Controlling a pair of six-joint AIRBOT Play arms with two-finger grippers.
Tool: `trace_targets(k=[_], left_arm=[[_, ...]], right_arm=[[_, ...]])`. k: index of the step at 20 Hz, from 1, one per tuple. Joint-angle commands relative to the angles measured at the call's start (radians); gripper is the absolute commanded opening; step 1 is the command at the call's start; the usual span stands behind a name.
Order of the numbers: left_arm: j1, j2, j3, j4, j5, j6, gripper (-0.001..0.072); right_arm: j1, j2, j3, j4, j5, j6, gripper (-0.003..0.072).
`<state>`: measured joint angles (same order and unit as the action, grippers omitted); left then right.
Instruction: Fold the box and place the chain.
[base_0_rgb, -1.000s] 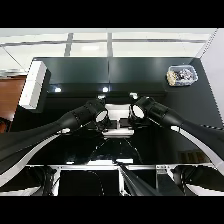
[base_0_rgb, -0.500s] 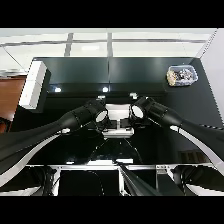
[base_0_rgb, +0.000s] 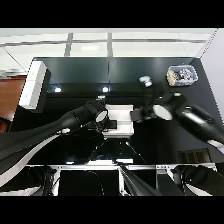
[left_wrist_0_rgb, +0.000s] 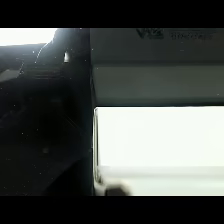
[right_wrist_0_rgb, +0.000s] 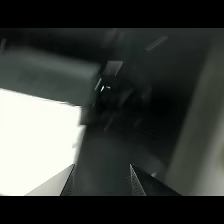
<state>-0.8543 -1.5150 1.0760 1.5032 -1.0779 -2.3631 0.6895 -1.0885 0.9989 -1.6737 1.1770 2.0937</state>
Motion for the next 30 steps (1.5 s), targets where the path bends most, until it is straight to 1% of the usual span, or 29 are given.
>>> trace_targets(k=[1,2,3,5,6,7,9,11,12,13,14,15,17,19,21,22,23,24,25,27,30], left_arm=[[0.001,0.0,0.001,0.0,0.0,-0.001,0.003],[0.001,0.0,0.001,0.0,0.0,-0.001,0.003],[0.001,0.0,0.001,0.0,0.0,-0.001,0.003],[0.001,0.0,0.001,0.0,0.0,-0.001,0.003],[0.001,0.0,0.001,0.0,0.0,-0.001,0.003],[0.001,0.0,0.001,0.0,0.0,-0.001,0.003],[0.001,0.0,0.001,0.0,0.0,-0.001,0.003],[0.001,0.0,0.001,0.0,-0.001,-0.001,0.003],[0.001,0.0,0.001,0.0,-0.002,-0.001,0.003],[0.001,0.0,0.001,0.0,0.0,-0.001,0.003],[0.001,0.0,0.001,0.0,0.003,-0.001,0.003],[0.001,0.0,0.001,0.0,0.004,-0.001,0.003],[0.001,0.0,0.001,0.0,-0.004,0.0,0.0031],[0.001,0.0,0.001,0.0,-0.008,0.0,0.003],[0.001,0.0,0.001,0.0,-0.007,0.0,0.003],[0.001,0.0,0.001,0.0,-0.007,0.0,0.0031],[0.001,0.0,0.001,0.0,-0.008,0.0,0.003],[0.001,0.0,0.001,0.0,-0.008,0.0,0.003],[0.001,0.0,0.001,0.0,-0.008,0.0,0.003],[0.001,0.0,0.001,0.003,-0.007,0.0,0.003],[0.001,0.0,0.001,0.003,-0.007,0.0,0.003]], right_arm=[[-0.053,0.135,0.0,-0.391,0.003,-0.008,0.0397],[-0.092,0.133,-0.01,-0.485,-0.031,-0.008,0.0397],[-0.143,0.13,-0.032,-0.527,-0.11,-0.008,0.0396],[-0.283,0.119,-0.098,-0.515,-0.345,0.013,0.0397],[-0.359,0.1,-0.136,-0.509,-0.462,0.066,0.0446],[-0.428,0.069,-0.159,-0.484,-0.545,0.114,0.072],[-0.547,-0.033,-0.165,-0.37,-0.619,0.12,0.0716],[-0.645,-0.113,-0.149,-0.342,-0.68,0.117,0.071],[-0.693,-0.158,-0.102,-0.337,-0.692,0.117,0.0709],[-0.734,-0.22,-0.014,-0.313,-0.657,0.115,0.0709],[-0.77,-0.293,0.096,-0.264,-0.584,0.105,0.0709],[-0.803,-0.376,0.225,-0.185,-0.493,0.061,0.0709],[-0.852,-0.578,0.542,-0.022,-0.271,-0.053,0.0709],[-0.879,-0.765,0.835,0.048,-0.061,-0.06,0.0709],[-0.893,-0.903,1.033,0.063,0.072,-0.06,0.0709],[-0.896,-0.945,1.082,0.062,0.106,-0.056,0.0709],[-0.901,-0.966,1.088,0.066,0.099,-0.032,0.0708],[-0.906,-0.977,1.088,0.068,0.084,-0.003,0.0642],[-0.911,-0.985,1.088,0.075,0.057,0.008,0.0629],[-0.921,-0.995,1.088,0.084,0.006,0.008,0.0629],[-0.93,-1.022,1.088,0.084,0.015,0.007,0.0629]])
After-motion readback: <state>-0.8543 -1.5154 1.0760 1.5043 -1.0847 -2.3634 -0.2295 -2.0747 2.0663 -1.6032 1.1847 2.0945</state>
